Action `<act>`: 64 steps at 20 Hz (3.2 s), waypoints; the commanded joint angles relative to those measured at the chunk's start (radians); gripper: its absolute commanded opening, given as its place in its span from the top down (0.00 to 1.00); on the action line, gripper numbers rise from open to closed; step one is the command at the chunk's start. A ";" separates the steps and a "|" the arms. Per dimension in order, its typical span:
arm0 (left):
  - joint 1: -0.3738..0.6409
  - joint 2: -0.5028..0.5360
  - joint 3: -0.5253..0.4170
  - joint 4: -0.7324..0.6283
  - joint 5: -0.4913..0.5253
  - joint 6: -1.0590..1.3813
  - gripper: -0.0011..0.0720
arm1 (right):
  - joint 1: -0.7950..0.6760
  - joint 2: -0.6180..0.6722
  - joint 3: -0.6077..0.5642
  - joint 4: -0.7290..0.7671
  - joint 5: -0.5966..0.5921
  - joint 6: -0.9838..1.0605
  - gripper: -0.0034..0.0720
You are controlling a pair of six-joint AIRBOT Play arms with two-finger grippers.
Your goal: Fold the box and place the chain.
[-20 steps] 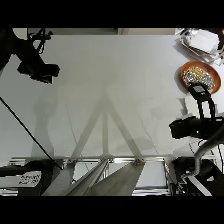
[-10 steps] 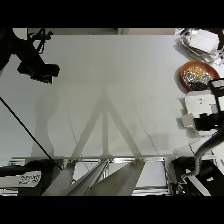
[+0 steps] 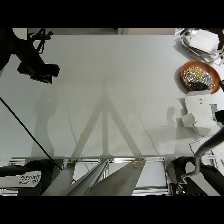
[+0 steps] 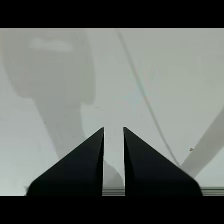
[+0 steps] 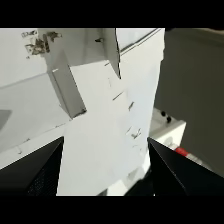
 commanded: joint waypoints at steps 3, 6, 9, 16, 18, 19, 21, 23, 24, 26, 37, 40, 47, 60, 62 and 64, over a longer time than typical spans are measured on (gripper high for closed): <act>0.000 0.001 0.000 0.000 0.000 0.000 0.80 | -0.145 -0.156 0.001 -0.026 -0.190 -0.039 0.23; 0.000 0.001 0.000 0.000 0.000 0.000 0.80 | -0.158 -0.185 0.002 -0.035 -0.269 -0.048 0.27; 0.000 0.001 0.000 0.000 0.000 0.000 0.80 | -0.210 -0.271 0.002 -0.040 -0.263 -0.053 0.30; 0.000 0.001 0.000 0.000 0.000 0.000 0.80 | -0.235 -0.293 0.004 -0.045 -0.434 -0.010 0.35; 0.000 0.001 0.000 0.000 0.000 0.000 0.80 | -0.235 -0.293 0.015 -0.045 -0.437 -0.012 0.36; 0.000 0.001 0.000 0.000 0.000 0.000 0.80 | -0.235 -0.293 0.024 -0.045 -0.441 -0.013 0.40; 0.000 0.001 0.000 0.000 0.000 0.000 0.80 | -0.235 -0.294 0.039 -0.049 -0.447 -0.012 0.49; 0.000 0.001 0.000 0.000 0.000 0.000 0.80 | -0.237 -0.298 0.044 -0.060 -0.436 -0.012 0.59; 0.000 0.001 0.000 0.000 0.000 0.000 0.80 | -0.237 -0.303 0.044 -0.060 -0.420 -0.012 0.88; 0.000 0.001 0.000 0.000 0.000 0.000 0.80 | -0.236 -0.306 0.044 -0.055 -0.402 -0.012 0.93; 0.000 0.001 0.000 0.000 0.000 0.000 0.80 | 0.009 -0.015 0.002 0.790 -0.328 -0.322 0.94; 0.000 0.001 0.000 0.000 0.000 0.000 0.80 | 0.172 0.098 -0.096 0.962 -0.366 -0.322 0.94; 0.000 0.001 0.000 -0.001 0.001 -0.002 0.80 | 0.614 0.190 -0.203 0.983 -0.568 -0.071 0.94; 0.006 -0.035 -0.001 -0.247 0.223 0.335 0.60 | 0.776 0.188 -0.245 0.905 -0.647 0.071 0.94; 0.014 -0.078 -0.023 -0.511 0.125 0.534 0.30 | 0.776 0.188 -0.245 0.905 -0.647 0.071 0.94; 0.015 -0.108 -0.111 -0.675 0.126 0.644 0.29 | 0.776 0.188 -0.245 0.905 -0.647 0.071 0.94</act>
